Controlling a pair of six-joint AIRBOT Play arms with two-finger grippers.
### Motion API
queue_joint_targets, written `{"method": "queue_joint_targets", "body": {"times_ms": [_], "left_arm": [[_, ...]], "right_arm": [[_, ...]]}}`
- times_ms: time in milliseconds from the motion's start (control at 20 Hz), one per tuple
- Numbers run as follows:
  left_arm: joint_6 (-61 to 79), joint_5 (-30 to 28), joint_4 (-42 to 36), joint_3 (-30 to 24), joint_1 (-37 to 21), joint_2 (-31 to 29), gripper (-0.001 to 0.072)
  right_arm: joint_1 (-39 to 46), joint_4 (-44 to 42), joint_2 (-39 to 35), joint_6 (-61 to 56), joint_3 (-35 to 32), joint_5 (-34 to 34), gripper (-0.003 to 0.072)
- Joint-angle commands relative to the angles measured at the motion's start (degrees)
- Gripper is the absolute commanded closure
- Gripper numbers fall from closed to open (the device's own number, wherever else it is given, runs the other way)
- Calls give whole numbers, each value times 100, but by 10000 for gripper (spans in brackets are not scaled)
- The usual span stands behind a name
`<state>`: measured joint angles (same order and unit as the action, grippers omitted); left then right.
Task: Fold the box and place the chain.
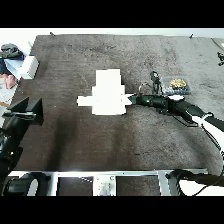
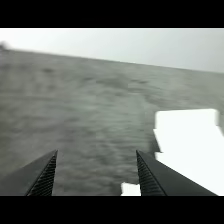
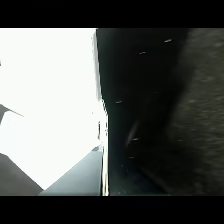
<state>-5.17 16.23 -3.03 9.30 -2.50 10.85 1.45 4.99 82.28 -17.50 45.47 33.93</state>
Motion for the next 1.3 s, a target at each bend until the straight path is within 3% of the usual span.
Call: {"method": "queue_joint_targets", "body": {"times_ms": [0, 100, 250, 450, 600, 850, 1050, 1250], "left_arm": [[422, 570, 11, 568, 2, 588, 173], [420, 852, 9, 1110, 2, 1497, 173], [424, 1755, 76, 2149, 2, 3303, 174], [358, 3047, 535, 3740, 2, 5473, 174], [-315, 3604, 1099, 4992, 109, 6808, 174], [-2712, 4011, 3058, 7316, 807, 8671, 174], [-3521, 5243, 3383, 9077, 984, 9965, 174], [-3849, 5635, 3397, 9930, 986, 10666, 174]], "right_arm": [[-114, 120, 2, 188, 13, -459, 695], [-111, 120, 13, 190, 15, -584, 695], [-114, 120, 17, 295, 11, -573, 695], [-114, 120, 17, 293, 11, -573, 694], [-114, 111, 17, 271, 9, -573, 694], [-120, 46, 17, 269, 9, -531, 694], [-120, -28, 17, 278, 9, -487, 694], [-120, -31, 17, 275, 9, -487, 694]]}}
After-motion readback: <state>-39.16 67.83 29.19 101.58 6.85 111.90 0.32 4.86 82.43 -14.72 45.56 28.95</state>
